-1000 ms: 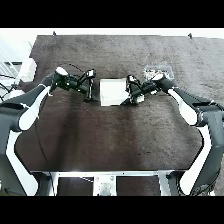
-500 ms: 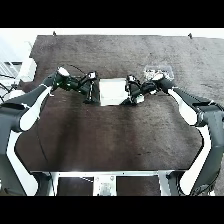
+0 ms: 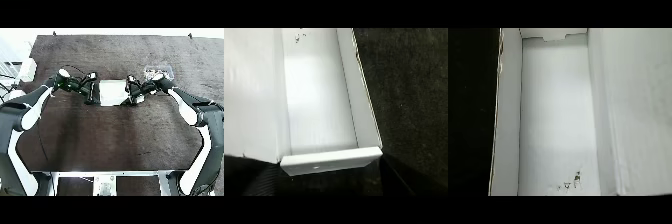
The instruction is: Fold the box and place the chain.
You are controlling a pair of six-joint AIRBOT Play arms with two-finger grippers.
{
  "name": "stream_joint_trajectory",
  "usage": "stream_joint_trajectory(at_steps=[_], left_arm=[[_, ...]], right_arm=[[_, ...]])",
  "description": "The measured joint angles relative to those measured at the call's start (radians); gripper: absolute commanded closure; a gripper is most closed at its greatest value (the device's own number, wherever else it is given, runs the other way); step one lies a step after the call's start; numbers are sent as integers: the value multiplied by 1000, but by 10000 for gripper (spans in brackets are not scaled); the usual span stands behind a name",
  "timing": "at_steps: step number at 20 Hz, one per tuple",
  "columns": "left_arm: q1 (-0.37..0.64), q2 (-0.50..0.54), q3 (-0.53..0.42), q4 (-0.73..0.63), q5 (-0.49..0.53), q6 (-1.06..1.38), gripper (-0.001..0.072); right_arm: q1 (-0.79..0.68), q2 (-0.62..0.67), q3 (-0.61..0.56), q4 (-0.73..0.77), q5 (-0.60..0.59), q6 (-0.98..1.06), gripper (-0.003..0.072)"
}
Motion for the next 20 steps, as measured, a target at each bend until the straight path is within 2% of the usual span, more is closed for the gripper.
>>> stream_joint_trajectory(at_steps=[5, 12, 20], left_arm=[[-6, -6, 0, -10, 9, 1, -11], [-32, -9, -12, -27, 88, 24, -1], [-37, -44, -14, -45, 94, 29, -1]], right_arm=[[0, 0, 0, 1, 0, 1, 130], [0, 0, 0, 2, -5, 2, 130], [0, 0, 0, 1, 1, 2, 130]])
